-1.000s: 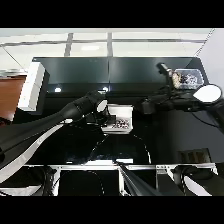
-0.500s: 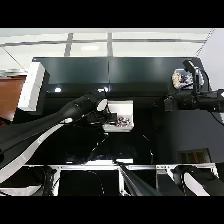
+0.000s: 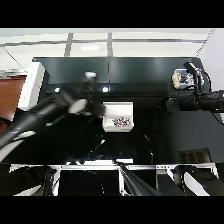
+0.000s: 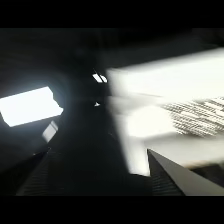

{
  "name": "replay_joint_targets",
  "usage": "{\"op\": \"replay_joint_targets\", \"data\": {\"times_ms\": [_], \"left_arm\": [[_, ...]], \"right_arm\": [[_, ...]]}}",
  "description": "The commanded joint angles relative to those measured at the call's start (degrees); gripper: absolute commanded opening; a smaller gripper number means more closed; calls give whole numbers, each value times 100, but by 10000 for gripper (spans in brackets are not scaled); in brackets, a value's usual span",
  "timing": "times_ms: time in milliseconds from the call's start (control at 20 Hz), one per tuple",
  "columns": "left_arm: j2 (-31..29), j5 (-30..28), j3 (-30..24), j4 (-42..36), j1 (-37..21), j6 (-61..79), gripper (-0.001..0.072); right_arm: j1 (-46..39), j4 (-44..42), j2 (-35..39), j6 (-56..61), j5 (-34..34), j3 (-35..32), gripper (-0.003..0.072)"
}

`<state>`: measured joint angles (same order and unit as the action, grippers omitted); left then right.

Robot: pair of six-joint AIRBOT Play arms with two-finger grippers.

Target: Fold the box and place the chain.

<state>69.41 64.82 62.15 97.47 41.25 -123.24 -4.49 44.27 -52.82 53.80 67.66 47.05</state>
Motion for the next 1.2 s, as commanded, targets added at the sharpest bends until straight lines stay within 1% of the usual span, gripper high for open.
{"op": "replay_joint_targets", "data": {"times_ms": [0,50,100,150,200,250,400,450,600,650,750,850,950,1000,1150], "left_arm": [[-1091,-695,-964,-345,-1320,1062,699],[-1281,-935,-1294,-1176,-1823,1777,699],[-1403,-1093,-1635,-2363,-2293,2968,699],[-1421,-1005,-1908,-3582,-2612,4647,699],[-1346,-560,-2149,-4651,-2813,6907,699],[-1224,-219,-2315,-5093,-2876,8183,699],[-776,-201,-2465,-5156,-2612,9729,704],[-621,-345,-2465,-5147,-2459,10286,720],[-238,-874,-2441,-5154,-1989,12004,720],[-66,-1073,-2376,-5217,-1928,12157,720],[297,-1241,-2184,-5259,-1969,12166,720],[614,-1252,-2009,-5401,-2044,12323,720],[813,-1250,-1902,-5628,-1996,12627,720],[890,-1193,-1871,-5604,-1928,12863,720],[1091,-1322,-1856,-5707,-1849,12950,720]], "right_arm": [[-4,42,4,-2,-15,0,269],[-4,42,4,-2,-17,0,269],[-4,42,4,-2,-17,0,269],[-4,42,4,0,-17,0,269],[-2,35,4,4,-2,-7,269],[-2,42,2,13,39,-11,269],[-2,39,2,13,63,-11,269],[-2,39,2,24,61,-11,269],[-2,39,2,72,63,-11,269],[-2,39,2,107,66,-11,269],[-2,37,2,155,48,-11,268],[-2,37,2,155,39,-11,269],[-2,37,2,155,9,-11,269],[-2,37,2,155,2,-11,269],[-2,39,2,153,-37,-11,269]]}}
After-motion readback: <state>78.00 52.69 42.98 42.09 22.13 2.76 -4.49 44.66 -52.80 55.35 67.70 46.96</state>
